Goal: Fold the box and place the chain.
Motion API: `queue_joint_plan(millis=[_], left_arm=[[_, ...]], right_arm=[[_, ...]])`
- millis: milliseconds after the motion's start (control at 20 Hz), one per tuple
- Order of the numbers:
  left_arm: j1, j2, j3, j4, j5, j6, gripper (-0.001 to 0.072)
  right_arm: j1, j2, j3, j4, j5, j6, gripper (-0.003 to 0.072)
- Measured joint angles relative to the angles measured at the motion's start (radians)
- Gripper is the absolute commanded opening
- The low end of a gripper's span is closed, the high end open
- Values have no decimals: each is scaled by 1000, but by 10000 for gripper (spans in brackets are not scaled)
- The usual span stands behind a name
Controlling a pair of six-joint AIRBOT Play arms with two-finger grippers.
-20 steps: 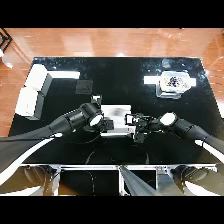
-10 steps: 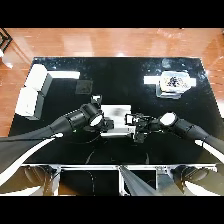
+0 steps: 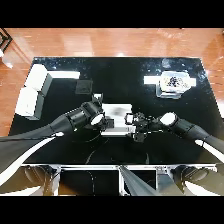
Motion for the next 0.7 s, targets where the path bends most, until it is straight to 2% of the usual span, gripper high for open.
queue_joint_plan(millis=[200, 350, 450, 500, 650, 700], left_arm=[[0, 0, 4, 0, 8, 11, 32], [0, 0, 6, -5, 27, 10, 401], [0, 0, 6, -12, 24, 10, 600], [1, 0, 6, -12, 17, 8, 643], [1, 0, 6, -8, 19, 6, 640], [1, -1, 6, -8, 19, 6, 615]], right_arm=[[0, 0, 0, 0, 0, 0, 338], [0, 0, 0, -1, 3, 0, 338], [0, 0, 0, -3, 8, -2, 338], [0, 0, 0, -3, 7, -2, 338], [0, 0, 0, -2, 6, -2, 338], [0, 0, 0, -2, 6, -2, 338]])
